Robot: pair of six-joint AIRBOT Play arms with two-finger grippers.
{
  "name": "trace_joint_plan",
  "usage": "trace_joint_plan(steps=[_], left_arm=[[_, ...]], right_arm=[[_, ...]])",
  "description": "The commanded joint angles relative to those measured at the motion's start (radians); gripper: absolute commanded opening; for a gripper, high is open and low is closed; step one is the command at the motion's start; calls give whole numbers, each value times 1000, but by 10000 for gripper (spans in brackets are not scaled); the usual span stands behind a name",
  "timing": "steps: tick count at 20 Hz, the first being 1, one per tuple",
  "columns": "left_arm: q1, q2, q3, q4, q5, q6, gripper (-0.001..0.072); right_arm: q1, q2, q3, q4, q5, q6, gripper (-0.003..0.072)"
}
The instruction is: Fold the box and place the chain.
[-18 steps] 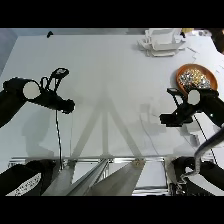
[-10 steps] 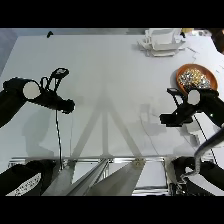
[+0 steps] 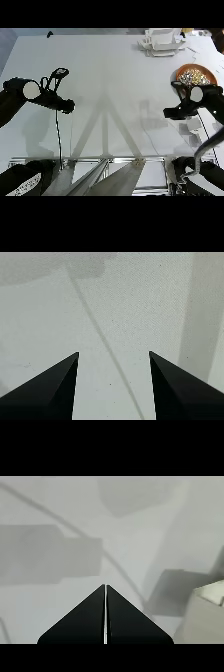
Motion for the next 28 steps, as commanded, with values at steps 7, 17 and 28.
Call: trace_joint_plan(steps=[7, 17, 28], left_arm=[[-1, -1, 0, 0, 0, 0, 495], [-1, -1, 0, 0, 0, 0, 495], [-1, -1, 0, 0, 0, 0, 495]], right_arm=[[-322, 28, 170, -370, 17, -145, 435], [-609, -161, 170, -499, 49, -165, 491], [-611, -328, 170, -676, 80, -103, 289]])
